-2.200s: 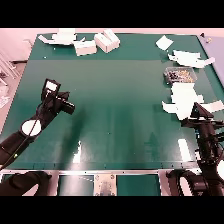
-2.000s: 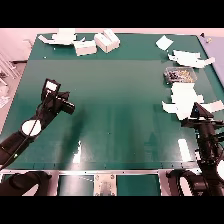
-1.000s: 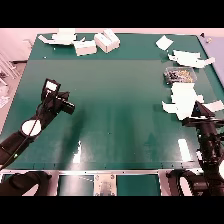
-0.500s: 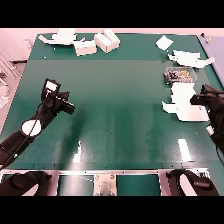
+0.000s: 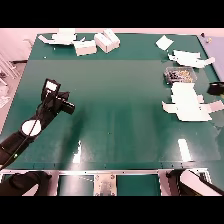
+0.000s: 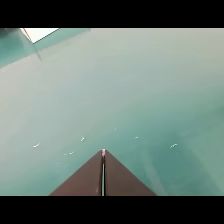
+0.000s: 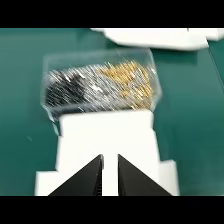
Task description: Fold the box and place the chain.
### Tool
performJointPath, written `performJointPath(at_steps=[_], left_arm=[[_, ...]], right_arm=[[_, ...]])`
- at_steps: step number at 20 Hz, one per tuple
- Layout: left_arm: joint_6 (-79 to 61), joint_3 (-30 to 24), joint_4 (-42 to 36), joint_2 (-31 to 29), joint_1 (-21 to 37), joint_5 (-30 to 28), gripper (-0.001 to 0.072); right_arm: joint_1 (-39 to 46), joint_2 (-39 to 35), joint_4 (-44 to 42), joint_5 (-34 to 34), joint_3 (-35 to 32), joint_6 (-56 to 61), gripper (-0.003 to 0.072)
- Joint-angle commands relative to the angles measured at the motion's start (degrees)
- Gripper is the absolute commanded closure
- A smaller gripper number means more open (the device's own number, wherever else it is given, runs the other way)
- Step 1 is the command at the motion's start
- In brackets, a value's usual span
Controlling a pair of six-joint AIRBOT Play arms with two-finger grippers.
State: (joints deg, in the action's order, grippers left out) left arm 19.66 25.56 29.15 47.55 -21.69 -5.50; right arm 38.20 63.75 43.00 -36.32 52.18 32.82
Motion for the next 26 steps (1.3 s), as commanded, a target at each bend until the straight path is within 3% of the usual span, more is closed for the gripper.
performJointPath(at_steps=[1, 4, 5, 8, 13, 16, 18, 20, 26], left_arm=[[0.0, 0.0, 0.0, 0.0, 0.0, 0.0, 0.0688], [0.0, 0.0, 0.0, 0.0, 0.0, 0.0, 0.0688], [0.0, 0.0, 0.0, 0.0, 0.0, 0.0, 0.0688], [0.0, 0.0, 0.0, 0.0, 0.0, 0.0, 0.0687], [0.0, 0.0, 0.0, 0.0, 0.0, 0.0, 0.0688], [0.0, 0.0, 0.0, 0.0, 0.0, 0.0, 0.0688], [0.0, 0.0, 0.0, 0.0, 0.0, 0.0, 0.0688], [0.0, 0.0, 0.0, 0.0, 0.0, 0.0, 0.0688], [0.0, 0.0, 0.0, 0.0, 0.0, 0.0, 0.0688]], right_arm=[[10.1, 11.5, 17.9, -18.6, 15.1, 15.0, 0.045], [15.7, 21.0, 19.7, -27.6, 27.6, 16.2, 0.0201], [17.0, 23.3, 19.6, -27.8, 30.5, 16.3, 0.0169], [18.3, 28.7, 19.6, -30.2, 37.3, 15.6, 0.0171], [17.9, 41.6, 19.0, -47.6, 50.6, 10.5, 0.0171], [17.9, 44.5, 19.0, -48.4, 52.7, 9.6, 0.0174], [17.9, 46.2, 19.0, -49.0, 53.6, 9.5, 0.0225], [17.9, 47.9, 19.0, -51.9, 54.3, 8.4, 0.0226], [17.9, 49.7, 15.7, -52.3, 54.7, 5.6, 0.0233]])
